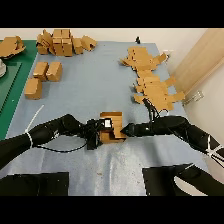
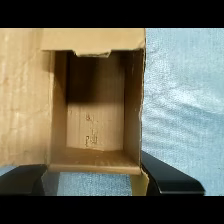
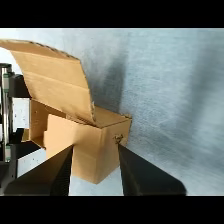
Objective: Fold the box.
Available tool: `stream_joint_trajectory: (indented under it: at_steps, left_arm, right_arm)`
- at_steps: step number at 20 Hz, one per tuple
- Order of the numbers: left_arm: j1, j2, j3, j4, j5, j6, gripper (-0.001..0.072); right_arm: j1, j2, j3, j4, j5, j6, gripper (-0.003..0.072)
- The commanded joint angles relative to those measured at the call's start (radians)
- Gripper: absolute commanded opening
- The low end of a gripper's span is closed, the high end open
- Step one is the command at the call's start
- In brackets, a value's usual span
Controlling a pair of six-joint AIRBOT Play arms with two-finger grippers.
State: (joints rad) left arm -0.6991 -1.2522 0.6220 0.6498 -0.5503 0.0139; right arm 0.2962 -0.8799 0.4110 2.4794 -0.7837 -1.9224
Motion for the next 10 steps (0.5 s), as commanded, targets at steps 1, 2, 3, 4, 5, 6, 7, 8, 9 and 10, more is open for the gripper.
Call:
stream_joint_trajectory:
  at_steps: [1,2,3,4,5,6,7,8,9,10]
  left_arm:
    - [0.0,0.0,0.0,0.0,0.0,0.0,0.046]
    - [0.0,0.0,0.0,0.0,0.0,0.0,0.046]
    - [0.0,0.0,0.0,0.0,0.0,0.0,0.046]
    - [0.0,0.0,0.0,0.0,0.0,0.0,0.046]
    - [0.0,-0.001,0.0,0.0,0.0,0.0,0.046]
    - [0.0,-0.001,0.0,0.0,0.0,0.0,0.046]
    - [0.0,-0.001,0.0,0.0,0.0,0.0,0.046]
    - [0.0,0.0,0.0,0.0,0.0,0.0,0.046]
    - [0.0,-0.001,0.0,0.0,0.0,0.0,0.046]
    - [0.0,0.0,0.0,0.0,0.0,0.0,0.046]
  right_arm:
    - [0.105,-0.026,0.059,-0.196,0.071,0.211,0.045]
    - [0.136,-0.043,0.087,-0.29,0.064,0.297,0.045]
    - [0.17,-0.061,0.116,-0.388,0.054,0.395,0.0449]
    - [0.203,-0.079,0.141,-0.464,0.04,0.474,0.0447]
    - [0.231,-0.1,0.167,-0.528,0.022,0.547,0.0442]
    - [0.257,-0.121,0.193,-0.583,-0.001,0.615,0.0441]
    - [0.28,-0.143,0.218,-0.64,-0.029,0.681,0.0441]
    - [0.308,-0.164,0.243,-0.705,-0.064,0.75,0.0441]
    - [0.342,-0.185,0.269,-0.769,-0.097,0.818,0.0439]
    - [0.379,-0.202,0.293,-0.823,-0.119,0.882,0.0439]
